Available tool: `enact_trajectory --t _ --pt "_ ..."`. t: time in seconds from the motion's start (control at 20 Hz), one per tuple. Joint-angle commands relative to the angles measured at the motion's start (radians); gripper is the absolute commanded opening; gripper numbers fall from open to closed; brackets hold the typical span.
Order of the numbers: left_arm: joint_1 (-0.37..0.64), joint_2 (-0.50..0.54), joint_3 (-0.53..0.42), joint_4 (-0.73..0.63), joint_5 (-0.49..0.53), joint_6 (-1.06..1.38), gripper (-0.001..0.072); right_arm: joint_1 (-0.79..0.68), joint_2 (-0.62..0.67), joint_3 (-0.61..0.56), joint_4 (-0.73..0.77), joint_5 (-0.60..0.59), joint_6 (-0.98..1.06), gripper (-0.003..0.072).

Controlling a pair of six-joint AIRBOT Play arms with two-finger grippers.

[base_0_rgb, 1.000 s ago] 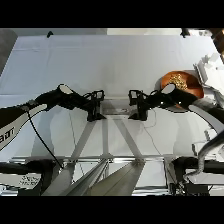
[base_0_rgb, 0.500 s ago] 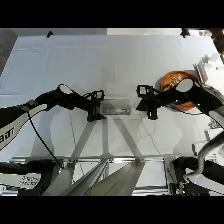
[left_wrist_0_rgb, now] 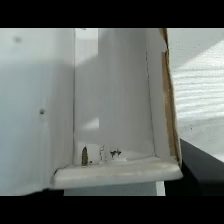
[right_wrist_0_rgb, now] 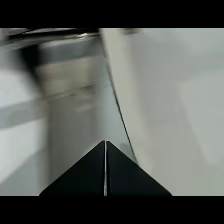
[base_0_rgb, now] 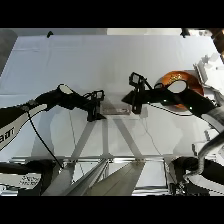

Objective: Fold the box and place the chain.

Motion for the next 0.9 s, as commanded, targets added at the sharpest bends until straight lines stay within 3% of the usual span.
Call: enact_trajectory --t 0.0,0.2,0.4,0.85 --pt "0.000 0.001 0.000 0.000 0.000 0.000 0.0404 0.022 -0.088 0.001 0.117 -0.309 0.004 0.0013" --pt "0.000 0.001 0.000 0.000 0.000 0.000 0.0404 0.022 -0.146 0.001 0.086 -0.280 0.004 0.0013" --pt "0.000 0.001 0.000 0.000 0.000 0.000 0.0404 0.022 -0.095 0.001 0.048 -0.206 0.004 0.0013" --pt "0.000 0.001 0.000 0.000 0.000 0.000 0.0404 0.022 0.192 0.001 -0.591 0.154 0.139 0.0014"
